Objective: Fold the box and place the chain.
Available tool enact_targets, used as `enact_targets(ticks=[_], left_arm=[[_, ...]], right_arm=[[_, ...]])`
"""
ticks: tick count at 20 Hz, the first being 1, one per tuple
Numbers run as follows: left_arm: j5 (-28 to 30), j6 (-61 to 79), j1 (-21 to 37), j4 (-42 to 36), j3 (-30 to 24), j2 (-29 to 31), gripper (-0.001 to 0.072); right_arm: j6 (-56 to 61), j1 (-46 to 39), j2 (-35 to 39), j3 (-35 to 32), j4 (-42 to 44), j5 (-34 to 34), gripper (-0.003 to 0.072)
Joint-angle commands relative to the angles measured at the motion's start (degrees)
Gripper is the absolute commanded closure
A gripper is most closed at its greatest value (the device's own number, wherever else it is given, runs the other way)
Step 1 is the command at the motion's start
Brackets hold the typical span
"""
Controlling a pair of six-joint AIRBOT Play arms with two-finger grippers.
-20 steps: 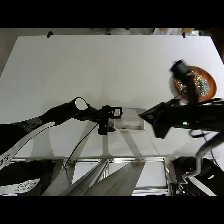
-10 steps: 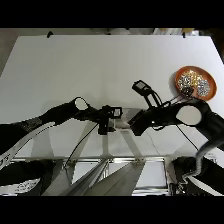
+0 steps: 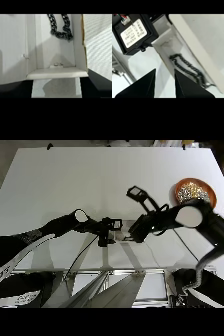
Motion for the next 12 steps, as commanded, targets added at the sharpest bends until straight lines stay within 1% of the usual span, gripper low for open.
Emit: enact_targets(ticks=[1,2,5,9,10,11,12], left_arm=[[0.00,0.02,0.04,0.02,0.02,0.04,0.0438],[0.02,0.00,0.04,0.02,0.02,0.04,0.0438],[0.02,0.00,0.04,0.02,0.02,0.04,0.0438],[0.02,0.02,0.04,0.00,0.02,0.04,0.0438],[0.02,0.00,0.04,0.00,0.02,0.04,0.0438],[0.00,0.00,0.04,0.02,0.02,0.04,0.0438],[0.02,0.00,0.04,0.00,0.02,0.04,0.0438]], right_arm=[[1.33,-3.98,-0.11,8.79,-7.21,7.39,0.0527],[1.95,-6.32,-0.11,10.12,-9.16,7.39,0.0534],[3.72,-14.12,-1.20,10.01,-13.33,7.26,0.0535],[5.92,-23.93,-5.11,7.28,-13.40,7.80,0.0525],[6.47,-25.88,-6.27,6.14,-13.40,7.87,0.0496],[6.47,-27.32,-7.23,4.76,-13.46,7.80,0.0409],[6.47,-28.55,-8.02,3.08,-13.68,7.19,0.0367]])
